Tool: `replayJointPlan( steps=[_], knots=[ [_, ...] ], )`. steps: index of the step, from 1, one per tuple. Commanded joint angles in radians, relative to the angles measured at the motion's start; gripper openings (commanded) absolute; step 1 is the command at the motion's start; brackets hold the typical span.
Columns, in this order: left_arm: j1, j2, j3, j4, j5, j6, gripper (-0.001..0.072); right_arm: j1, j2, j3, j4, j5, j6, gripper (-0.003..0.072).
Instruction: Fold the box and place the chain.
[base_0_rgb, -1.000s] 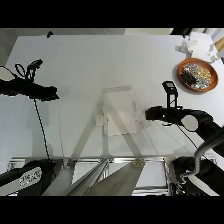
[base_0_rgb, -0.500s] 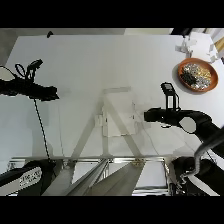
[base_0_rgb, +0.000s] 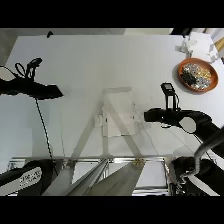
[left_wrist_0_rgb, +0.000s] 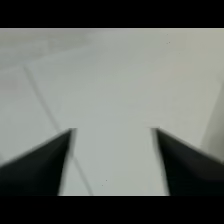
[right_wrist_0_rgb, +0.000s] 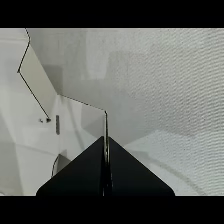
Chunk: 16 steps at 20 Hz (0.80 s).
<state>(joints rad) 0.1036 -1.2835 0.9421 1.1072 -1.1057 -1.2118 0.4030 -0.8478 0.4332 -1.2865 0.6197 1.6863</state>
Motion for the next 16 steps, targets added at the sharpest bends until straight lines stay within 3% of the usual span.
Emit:
replayJointPlan(
  steps=[1, 4, 7, 11, 16],
  knots=[
    [-0.032, -0.028, 0.0, -0.087, 0.002, 0.169, 0.0695, 0.001, 0.001, 0.0, 0.0, 0.0, 0.0, 0.0015],
    [-0.114, -0.091, 0.0, -0.323, -0.087, 0.46, 0.0695, 0.001, 0.001, 0.0, 0.0, 0.0, 0.0, 0.0015],
    [-0.233, -0.153, 0.0, -0.466, -0.079, 0.674, 0.0694, 0.001, 0.001, 0.0, 0.0, 0.0, 0.0, 0.0015],
    [-0.365, -0.201, 0.0, -0.541, 0.01, 0.794, 0.0695, 0.001, 0.001, 0.0, 0.0, 0.0, 0.0, 0.0015],
    [-0.424, -0.265, 0.0, -0.584, 0.084, 0.831, 0.0695, 0.001, 0.001, 0.0, 0.011, 0.016, 0.0, 0.0015]
  ],
)
